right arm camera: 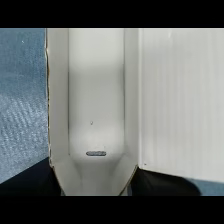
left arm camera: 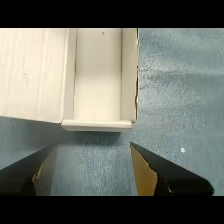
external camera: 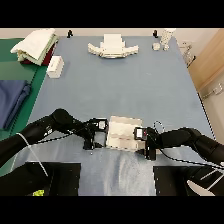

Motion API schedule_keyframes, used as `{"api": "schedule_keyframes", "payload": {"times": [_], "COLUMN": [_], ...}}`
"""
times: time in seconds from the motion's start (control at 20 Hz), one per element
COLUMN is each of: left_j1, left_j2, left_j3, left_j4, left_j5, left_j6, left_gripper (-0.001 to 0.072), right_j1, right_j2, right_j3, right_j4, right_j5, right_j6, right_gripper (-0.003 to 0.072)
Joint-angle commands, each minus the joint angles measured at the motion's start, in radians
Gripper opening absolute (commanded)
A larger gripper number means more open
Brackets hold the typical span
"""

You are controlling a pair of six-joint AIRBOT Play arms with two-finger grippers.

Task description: Fold the box.

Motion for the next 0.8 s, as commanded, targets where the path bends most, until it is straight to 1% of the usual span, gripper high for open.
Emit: {"api": "schedule_keyframes", "payload": {"times": [0.0, 0.2, 0.55, 0.75], "left_j1": [-0.032, -0.039, -0.053, -0.09], "left_j2": [-0.05, -0.053, -0.053, -0.053], "left_j3": [-0.002, 0.0, -0.004, -0.039], "left_j4": [-0.081, -0.152, -0.151, -0.151], "left_j5": [0.019, 0.043, 0.039, 0.04], "left_j6": [0.081, 0.158, 0.141, 0.122], "left_gripper": [0.0686, 0.0686, 0.0686, 0.0686], "right_j1": [0.0, 0.0, 0.0, 0.0], "right_j2": [0.0, 0.0, 0.0, 0.0], "right_j3": [0.0, 0.0, 0.0, 0.0], "right_j4": [0.0, 0.0, 0.0, 0.0], "right_j5": [0.0, 0.0, 0.0, 0.0], "right_j6": [0.0, 0.0, 0.0, 0.0], "right_gripper": [0.0537, 0.0537, 0.0537, 0.0537]}}
